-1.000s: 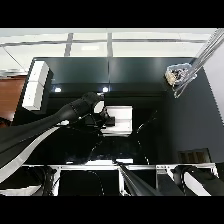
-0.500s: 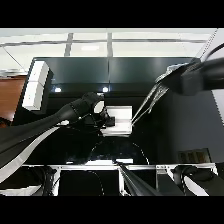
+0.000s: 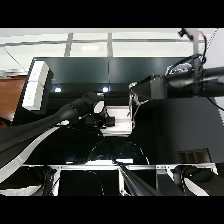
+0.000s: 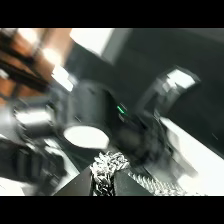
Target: Fold the box and place the chain.
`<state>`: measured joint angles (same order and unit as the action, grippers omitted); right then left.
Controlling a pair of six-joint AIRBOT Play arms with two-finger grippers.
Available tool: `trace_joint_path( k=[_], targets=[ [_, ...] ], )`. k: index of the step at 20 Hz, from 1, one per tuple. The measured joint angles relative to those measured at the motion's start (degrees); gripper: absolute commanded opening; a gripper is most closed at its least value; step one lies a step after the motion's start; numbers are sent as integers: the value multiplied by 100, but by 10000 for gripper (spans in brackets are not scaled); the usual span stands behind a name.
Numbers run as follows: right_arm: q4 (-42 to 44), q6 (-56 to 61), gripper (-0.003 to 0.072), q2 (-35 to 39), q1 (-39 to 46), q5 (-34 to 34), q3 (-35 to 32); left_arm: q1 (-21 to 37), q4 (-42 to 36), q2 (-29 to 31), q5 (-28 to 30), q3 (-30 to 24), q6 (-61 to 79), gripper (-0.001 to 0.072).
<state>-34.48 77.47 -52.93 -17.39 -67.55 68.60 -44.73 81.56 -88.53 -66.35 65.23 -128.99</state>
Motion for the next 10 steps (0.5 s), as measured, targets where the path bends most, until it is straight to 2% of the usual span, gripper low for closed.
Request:
trace_joint_path(
  k=[7, 10],
  targets=[
    [1650, -455, 20, 2, 490, 131, 490, 0, 0, 0, 0, 0, -2, 29],
    [2085, -634, 20, 0, 535, 111, 551, 0, 0, 0, 2, 0, -2, 29]
  ],
)
